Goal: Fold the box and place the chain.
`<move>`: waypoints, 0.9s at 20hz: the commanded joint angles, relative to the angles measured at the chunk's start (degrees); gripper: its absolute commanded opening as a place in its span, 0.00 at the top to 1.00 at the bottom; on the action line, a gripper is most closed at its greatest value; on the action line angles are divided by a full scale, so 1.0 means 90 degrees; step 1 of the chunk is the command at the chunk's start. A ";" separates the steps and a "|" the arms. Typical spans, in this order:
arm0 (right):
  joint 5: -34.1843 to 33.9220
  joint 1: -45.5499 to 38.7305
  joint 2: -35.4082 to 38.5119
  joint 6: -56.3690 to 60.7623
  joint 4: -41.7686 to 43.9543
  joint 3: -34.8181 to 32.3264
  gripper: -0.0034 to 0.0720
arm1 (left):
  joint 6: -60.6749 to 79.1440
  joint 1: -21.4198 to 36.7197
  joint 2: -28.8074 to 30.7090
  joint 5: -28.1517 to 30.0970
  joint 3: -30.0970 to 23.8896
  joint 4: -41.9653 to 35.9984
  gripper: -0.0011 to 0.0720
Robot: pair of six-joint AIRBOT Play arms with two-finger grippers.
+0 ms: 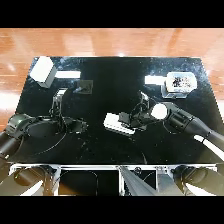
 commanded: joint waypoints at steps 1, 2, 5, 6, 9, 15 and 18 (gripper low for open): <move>0.0075 -0.0017 0.0024 -0.0318 0.0199 0.0012 0.92 | 0.0027 0.0002 -0.0005 0.0034 0.0032 0.0002 0.38; 0.0070 -0.0058 0.0100 -0.0505 0.0406 0.0015 0.92 | 0.0049 0.0002 -0.0005 0.0080 0.0061 0.0002 0.38; 0.0182 -0.0206 0.0498 -0.0821 0.0658 0.0015 0.92 | 0.0049 0.0002 -0.0005 0.0136 0.0163 0.0002 0.38; 0.0311 -0.0257 0.0641 -0.0862 0.0641 0.0012 0.92 | 0.0049 0.0002 -0.0005 0.0136 0.0194 0.0005 0.38; 0.1127 -0.0301 0.0935 -0.1022 0.0376 0.0005 0.92 | 0.0189 0.0024 -0.0017 0.0141 0.0279 0.0007 0.38; 0.0794 0.0012 0.0942 -0.0886 -0.0155 -0.1032 0.92 | 0.0384 0.0301 -0.0243 0.0289 0.0508 0.0000 0.38; -0.0080 -0.0432 0.0928 -0.0787 -0.0321 -0.1280 0.92 | 0.0797 0.0284 -0.0435 0.0272 0.0508 -0.0039 0.38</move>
